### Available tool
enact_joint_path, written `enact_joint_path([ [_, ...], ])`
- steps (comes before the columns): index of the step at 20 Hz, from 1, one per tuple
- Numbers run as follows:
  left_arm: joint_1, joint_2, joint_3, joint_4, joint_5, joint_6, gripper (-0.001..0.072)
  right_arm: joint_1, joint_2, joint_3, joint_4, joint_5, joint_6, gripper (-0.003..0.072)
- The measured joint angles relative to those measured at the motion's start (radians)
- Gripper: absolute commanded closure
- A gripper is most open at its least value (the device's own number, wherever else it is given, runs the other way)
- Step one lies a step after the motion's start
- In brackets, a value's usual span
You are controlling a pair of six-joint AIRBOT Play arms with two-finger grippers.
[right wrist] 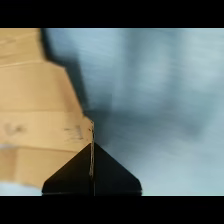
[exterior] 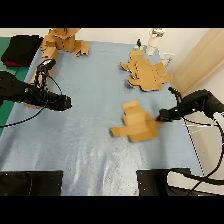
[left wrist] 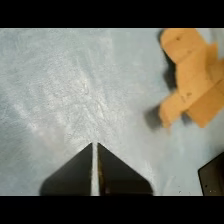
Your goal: Fold the box.
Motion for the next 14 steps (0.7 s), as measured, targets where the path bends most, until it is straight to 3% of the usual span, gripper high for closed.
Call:
enact_joint_path([
  [3,0.042,-0.003,0.000,-0.007,-0.060,0.019,0.0464,0.088,0.011,-0.044,0.212,-0.042,-0.008,0.0683],
  [6,0.112,-0.004,0.000,-0.050,-0.153,0.061,0.0464,0.233,0.055,-0.149,0.309,-0.006,0.012,0.0684],
  [10,0.200,-0.013,-0.011,-0.167,-0.256,0.142,0.0454,0.423,0.184,-0.316,0.367,0.137,0.066,0.0683],
  [14,0.235,-0.040,-0.079,-0.269,-0.294,0.198,0.0454,0.561,0.348,-0.435,0.384,0.230,0.098,0.0684],
])
